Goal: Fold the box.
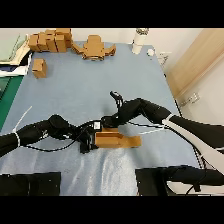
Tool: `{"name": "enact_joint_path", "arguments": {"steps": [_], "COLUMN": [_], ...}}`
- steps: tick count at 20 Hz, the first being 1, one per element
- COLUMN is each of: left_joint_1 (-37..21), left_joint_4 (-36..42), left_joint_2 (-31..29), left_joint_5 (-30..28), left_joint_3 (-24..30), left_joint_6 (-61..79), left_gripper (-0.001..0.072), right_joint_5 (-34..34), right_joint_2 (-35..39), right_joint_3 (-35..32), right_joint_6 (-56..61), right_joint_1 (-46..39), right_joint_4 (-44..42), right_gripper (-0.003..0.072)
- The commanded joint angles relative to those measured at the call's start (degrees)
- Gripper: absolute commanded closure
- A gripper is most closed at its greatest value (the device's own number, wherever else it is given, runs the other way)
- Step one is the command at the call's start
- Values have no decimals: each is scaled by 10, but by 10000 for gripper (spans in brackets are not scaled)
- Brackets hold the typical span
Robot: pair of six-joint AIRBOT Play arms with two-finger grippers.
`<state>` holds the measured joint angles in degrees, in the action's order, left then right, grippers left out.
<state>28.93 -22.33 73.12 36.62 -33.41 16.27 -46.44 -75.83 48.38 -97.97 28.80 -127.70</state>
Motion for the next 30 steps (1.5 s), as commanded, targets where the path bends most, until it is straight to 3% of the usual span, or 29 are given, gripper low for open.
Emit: {"name": "enact_joint_path", "arguments": {"steps": [1, 6, 9, 11, 12, 14, 15, 16, 20, 26, 27, 28, 29, 30], "left_joint_1": [0, 0, 0, 0, 0, 0, 0, 0, 0, 0, 0, 0, 0, 0], "left_joint_4": [0, 0, 0, 0, 0, 0, 0, 0, 0, 0, 0, 0, 0, 0], "left_joint_2": [0, 0, 0, 0, 0, 0, 0, 0, 0, 0, 0, 0, 0, 0], "left_joint_5": [-1, -1, -1, -1, -1, 0, -1, -1, -1, -1, -1, -1, -1, -1], "left_joint_3": [-1, -1, -1, -1, -1, -1, -1, -1, -1, -1, -1, -1, -1, -1], "left_joint_6": [-1, -1, -1, -1, -1, -1, -1, -1, -1, -1, -1, -1, -1, -1], "left_gripper": [191, 190, 191, 190, 191, 190, 190, 190, 190, 190, 190, 191, 191, 190], "right_joint_5": [-8, -121, -181, -213, -229, -224, -211, -190, -107, -68, -64, -64, -66, -66], "right_joint_2": [29, 143, 203, 247, 263, 271, 267, 262, 239, 234, 234, 234, 234, 234], "right_joint_3": [34, 52, -16, -83, -114, -153, -162, -167, -167, -167, -167, -167, -167, -167], "right_joint_6": [-11, 7, -19, -115, -161, -221, -266, -292, -361, -468, -483, -499, -508, -511], "right_joint_1": [-19, -59, -51, -28, -14, 5, 8, 9, 9, 10, 10, 10, 10, 10], "right_joint_4": [45, 160, 174, 151, 140, 156, 171, 190, 229, 186, 179, 177, 171, 158], "right_gripper": [683, 683, 683, 683, 627, 207, 124, 105, 105, 109, 148, 276, 325, 328]}}
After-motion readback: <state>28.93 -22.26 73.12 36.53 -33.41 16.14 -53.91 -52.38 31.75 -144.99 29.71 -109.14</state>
